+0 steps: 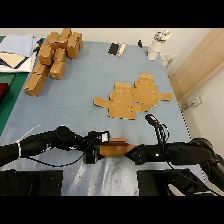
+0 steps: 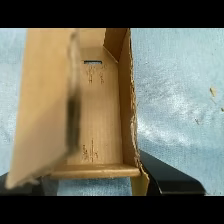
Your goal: Fold the box.
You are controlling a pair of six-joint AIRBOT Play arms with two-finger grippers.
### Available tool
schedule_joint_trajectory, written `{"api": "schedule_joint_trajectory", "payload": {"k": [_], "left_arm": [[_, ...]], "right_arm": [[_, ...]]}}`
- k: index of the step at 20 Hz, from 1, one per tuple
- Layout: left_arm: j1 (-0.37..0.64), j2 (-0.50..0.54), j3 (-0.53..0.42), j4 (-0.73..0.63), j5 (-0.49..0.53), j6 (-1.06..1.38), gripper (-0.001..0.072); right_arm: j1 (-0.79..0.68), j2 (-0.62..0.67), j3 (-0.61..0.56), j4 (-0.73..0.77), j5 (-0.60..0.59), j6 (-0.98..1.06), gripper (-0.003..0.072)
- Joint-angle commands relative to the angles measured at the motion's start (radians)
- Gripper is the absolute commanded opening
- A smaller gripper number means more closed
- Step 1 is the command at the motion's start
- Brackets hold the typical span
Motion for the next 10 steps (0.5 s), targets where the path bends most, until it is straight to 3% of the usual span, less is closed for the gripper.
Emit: {"api": "schedule_joint_trajectory", "payload": {"k": [1, 6, 10], "left_arm": [[0.0, -0.001, 0.001, 0.0, 0.0, 0.0, 0.0475], [0.0, -0.001, 0.001, 0.0, 0.0, 0.0, 0.0475], [0.0, 0.0, 0.001, 0.0, 0.0, 0.0, 0.0475]], "right_arm": [[0.0, -0.1, 0.005, 0.035, 0.11, 0.017, 0.0002], [0.0, -0.299, 0.119, 0.037, 0.185, -0.141, 0.0002], [0.0, -0.422, 0.14, 0.029, 0.248, -0.166, 0.0001]]}}
